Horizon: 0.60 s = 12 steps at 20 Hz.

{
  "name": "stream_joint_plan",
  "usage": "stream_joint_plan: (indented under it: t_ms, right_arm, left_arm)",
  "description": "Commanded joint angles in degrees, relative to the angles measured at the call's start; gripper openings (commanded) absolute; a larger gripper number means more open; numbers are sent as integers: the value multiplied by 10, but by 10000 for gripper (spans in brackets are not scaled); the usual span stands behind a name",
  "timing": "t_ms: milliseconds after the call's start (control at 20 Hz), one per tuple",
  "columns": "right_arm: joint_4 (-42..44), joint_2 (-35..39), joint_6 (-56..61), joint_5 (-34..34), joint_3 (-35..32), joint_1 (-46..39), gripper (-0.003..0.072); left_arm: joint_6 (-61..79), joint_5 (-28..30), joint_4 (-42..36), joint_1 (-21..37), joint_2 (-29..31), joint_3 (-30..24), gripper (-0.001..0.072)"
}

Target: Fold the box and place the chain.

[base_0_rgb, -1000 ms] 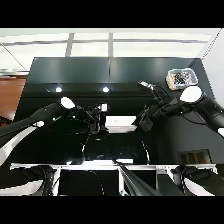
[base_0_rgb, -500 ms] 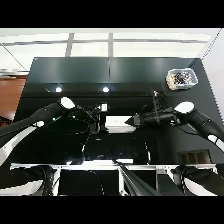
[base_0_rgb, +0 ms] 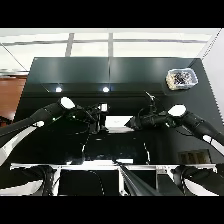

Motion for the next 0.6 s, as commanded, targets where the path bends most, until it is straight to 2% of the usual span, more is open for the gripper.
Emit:
stream_joint_plan:
  t_ms: [0, 150, 250, 350, 400, 450, 550]
  right_arm:
    - [-10, 4, -3, 10, 6, -5, 18]
    - [-16, 37, -17, 107, 54, -55, 18]
    - [-65, 75, -19, 184, 101, -100, 18]
    - [-147, 117, 3, 214, 129, -148, 18]
    - [-204, 141, 27, 210, 132, -173, 18]
    - [-256, 160, 54, 208, 132, -196, 18]
    - [-327, 183, 87, 228, 132, -241, 18]
  left_arm:
    - [-1, -1, -2, 0, 0, 0, 487]
    - [-4, -1, -2, 0, 0, 0, 487]
    - [-4, 0, -2, 1, 0, 0, 487]
    - [-8, 2, -1, 1, 0, 0, 491]
    - [-9, 5, 2, 1, 0, 2, 556]
    - [-25, 5, 19, 1, 3, 7, 720]
    - [-76, -7, 81, 2, 23, 19, 719]
